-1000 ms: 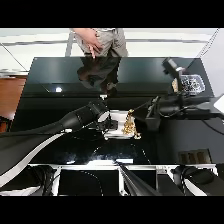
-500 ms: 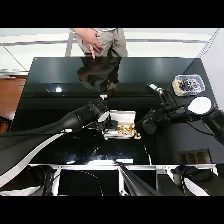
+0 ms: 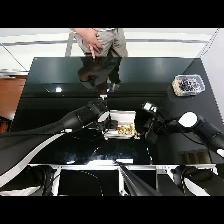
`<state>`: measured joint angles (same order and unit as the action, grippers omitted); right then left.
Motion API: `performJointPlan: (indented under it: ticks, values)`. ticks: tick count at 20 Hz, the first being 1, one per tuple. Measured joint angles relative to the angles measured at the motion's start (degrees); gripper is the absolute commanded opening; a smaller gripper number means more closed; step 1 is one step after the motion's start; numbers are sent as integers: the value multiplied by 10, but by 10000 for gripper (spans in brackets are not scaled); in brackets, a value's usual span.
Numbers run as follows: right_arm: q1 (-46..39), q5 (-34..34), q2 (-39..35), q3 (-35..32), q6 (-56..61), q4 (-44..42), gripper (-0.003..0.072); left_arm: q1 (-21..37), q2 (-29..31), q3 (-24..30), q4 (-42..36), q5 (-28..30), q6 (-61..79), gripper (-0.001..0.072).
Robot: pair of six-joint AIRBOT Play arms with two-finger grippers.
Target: Fold the box and place the chain.
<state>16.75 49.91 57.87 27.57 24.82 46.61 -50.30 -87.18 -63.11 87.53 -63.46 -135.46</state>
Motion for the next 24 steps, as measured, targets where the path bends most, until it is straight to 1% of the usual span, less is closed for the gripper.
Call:
performJointPlan:
  ticks: [4,8,14,15,16,17,18,19,20,22,24]
  values:
    - [39,-46,21,-10,-76,-14,630,0,0,0,0,0,0,32]
    - [61,-103,29,-12,-110,-17,629,0,0,0,0,0,0,32]
    - [69,-124,48,-13,-122,-17,628,0,0,0,0,0,0,32]
    - [69,-125,50,-13,-123,-17,563,0,0,0,0,0,0,32]
    - [69,-125,51,-13,-124,-17,478,0,0,0,0,0,0,32]
    - [69,-125,52,-13,-124,-17,429,0,0,0,0,0,0,32]
    - [70,-125,53,-13,-125,-17,179,0,0,0,0,0,0,32]
    - [70,-121,54,-13,-125,-17,42,0,0,0,0,0,0,32]
    - [70,-116,54,-13,-124,-17,11,0,0,0,0,0,0,32]
    - [70,-108,53,-13,-121,-16,11,0,0,0,0,0,0,32]
    - [66,-98,44,-9,-85,-5,11,0,0,0,0,0,0,32]
